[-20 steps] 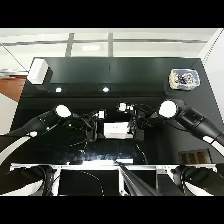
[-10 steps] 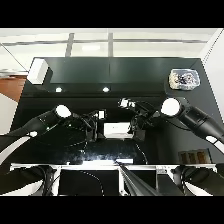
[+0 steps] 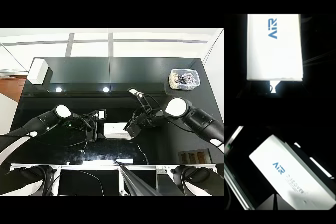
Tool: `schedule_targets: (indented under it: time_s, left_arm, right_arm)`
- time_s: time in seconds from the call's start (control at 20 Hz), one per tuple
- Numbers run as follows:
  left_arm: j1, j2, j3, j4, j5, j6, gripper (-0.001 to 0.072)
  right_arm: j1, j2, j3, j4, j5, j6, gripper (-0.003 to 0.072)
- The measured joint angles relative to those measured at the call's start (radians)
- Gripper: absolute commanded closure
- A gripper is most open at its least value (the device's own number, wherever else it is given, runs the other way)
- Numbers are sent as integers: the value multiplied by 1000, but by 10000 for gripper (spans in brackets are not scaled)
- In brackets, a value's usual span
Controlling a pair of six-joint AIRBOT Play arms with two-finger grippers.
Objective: Fold the box and place the chain.
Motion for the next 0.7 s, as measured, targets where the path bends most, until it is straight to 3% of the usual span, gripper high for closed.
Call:
schedule_targets:
  time_s: [0.35, 0.7]
  left_arm:
    - [0, 0, 0, 0, 0, 0, 220]
    - [0, 0, 0, 1, 0, 2, 220]
  right_arm:
    - [-2, -57, -76, 214, -111, 110, 648]
    - [4, -146, -86, 272, -146, 146, 647]
